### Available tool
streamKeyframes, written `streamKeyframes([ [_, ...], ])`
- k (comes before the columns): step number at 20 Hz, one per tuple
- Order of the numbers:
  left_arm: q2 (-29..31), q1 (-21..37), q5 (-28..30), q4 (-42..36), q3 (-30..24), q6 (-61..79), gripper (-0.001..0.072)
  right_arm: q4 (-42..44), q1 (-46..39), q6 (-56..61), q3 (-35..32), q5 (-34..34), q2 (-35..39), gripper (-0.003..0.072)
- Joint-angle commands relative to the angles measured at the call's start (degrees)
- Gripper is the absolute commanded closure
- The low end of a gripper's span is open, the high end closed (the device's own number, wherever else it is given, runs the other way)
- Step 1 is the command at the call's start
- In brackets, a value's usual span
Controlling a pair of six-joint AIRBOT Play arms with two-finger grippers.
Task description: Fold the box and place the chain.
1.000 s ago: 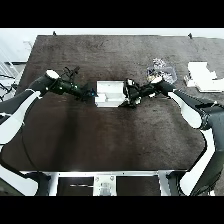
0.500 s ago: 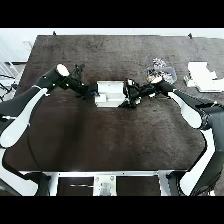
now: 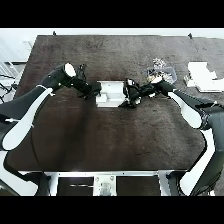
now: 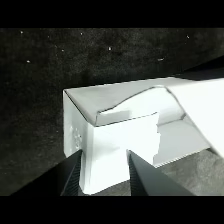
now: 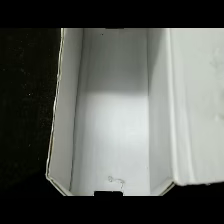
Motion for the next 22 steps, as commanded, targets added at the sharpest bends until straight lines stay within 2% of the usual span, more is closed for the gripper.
streamKeyframes([
  [1,0.0,-1.5,0.4,2.9,0.8,-4.9,0.0348,0.0,0.0,0.0,0.0,0.0,0.0,0.0161],
  [12,-0.9,-5.3,2.3,13.9,1.5,-15.6,0.0349,0.0,0.0,0.0,0.0,0.0,0.0,0.0161],
  [18,-3.8,-5.3,-5.0,16.0,6.9,-16.4,0.0349,0.0,0.0,0.0,0.0,0.0,0.0,0.0162],
  [22,-4.8,-6.5,-5.3,16.7,7.0,-16.7,0.035,0.0,0.0,0.0,0.0,0.0,0.0,0.0162],
])
